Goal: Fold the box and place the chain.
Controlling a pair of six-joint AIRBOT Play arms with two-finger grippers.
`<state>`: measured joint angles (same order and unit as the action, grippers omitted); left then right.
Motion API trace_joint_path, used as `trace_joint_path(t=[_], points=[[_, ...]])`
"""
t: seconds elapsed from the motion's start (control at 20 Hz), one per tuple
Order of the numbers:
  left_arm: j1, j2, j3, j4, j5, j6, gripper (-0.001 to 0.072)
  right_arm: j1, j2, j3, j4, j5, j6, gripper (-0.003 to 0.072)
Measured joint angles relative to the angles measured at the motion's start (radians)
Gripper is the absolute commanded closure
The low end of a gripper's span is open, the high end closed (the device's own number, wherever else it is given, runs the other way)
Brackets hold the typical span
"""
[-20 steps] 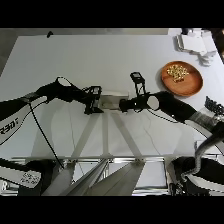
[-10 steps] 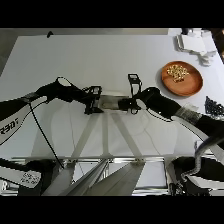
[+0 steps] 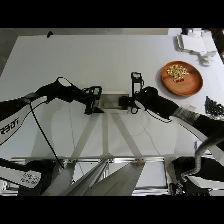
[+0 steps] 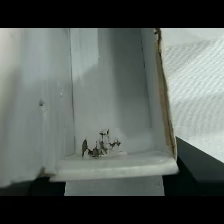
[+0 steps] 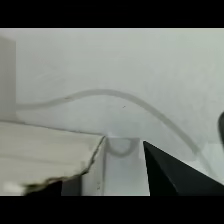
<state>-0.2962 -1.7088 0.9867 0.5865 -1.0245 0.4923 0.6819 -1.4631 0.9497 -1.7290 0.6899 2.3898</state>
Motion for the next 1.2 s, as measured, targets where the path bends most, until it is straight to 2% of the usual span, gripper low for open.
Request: trace_joint_path(t=[0.15, 0.45, 0.6, 0.75, 0.85, 1.0, 1.2], points=[[0.000, 0.000, 0.000, 0.000, 0.000, 0.000, 0.0595, -0.006, 0.065, 0.000, 0.003, 0.035, -0.047, 0.0143], [0.000, 0.000, 0.000, -0.002, 0.000, -0.002, 0.0595, -0.070, 0.280, 0.000, 0.009, 0.171, -0.261, 0.0143], [0.000, 0.000, 0.000, -0.002, 0.000, -0.002, 0.0595, -0.182, 0.349, 0.001, 0.010, 0.203, -0.368, 0.0143], [0.000, 0.000, 0.000, -0.002, 0.000, -0.002, 0.0595, -0.363, 0.360, 0.001, 0.011, 0.167, -0.481, 0.0119], [0.000, 0.000, 0.000, -0.003, 0.000, -0.002, 0.0595, -0.489, 0.329, 0.008, 0.012, 0.116, -0.544, 0.0022], [0.000, 0.000, 0.000, -0.003, 0.000, -0.003, 0.0595, -0.672, 0.190, 0.093, 0.015, 0.068, -0.613, 0.0007], [0.000, 0.000, 0.000, -0.003, 0.000, -0.003, 0.0595, -0.798, -0.081, 0.330, 0.028, 0.063, -0.660, -0.0014]])
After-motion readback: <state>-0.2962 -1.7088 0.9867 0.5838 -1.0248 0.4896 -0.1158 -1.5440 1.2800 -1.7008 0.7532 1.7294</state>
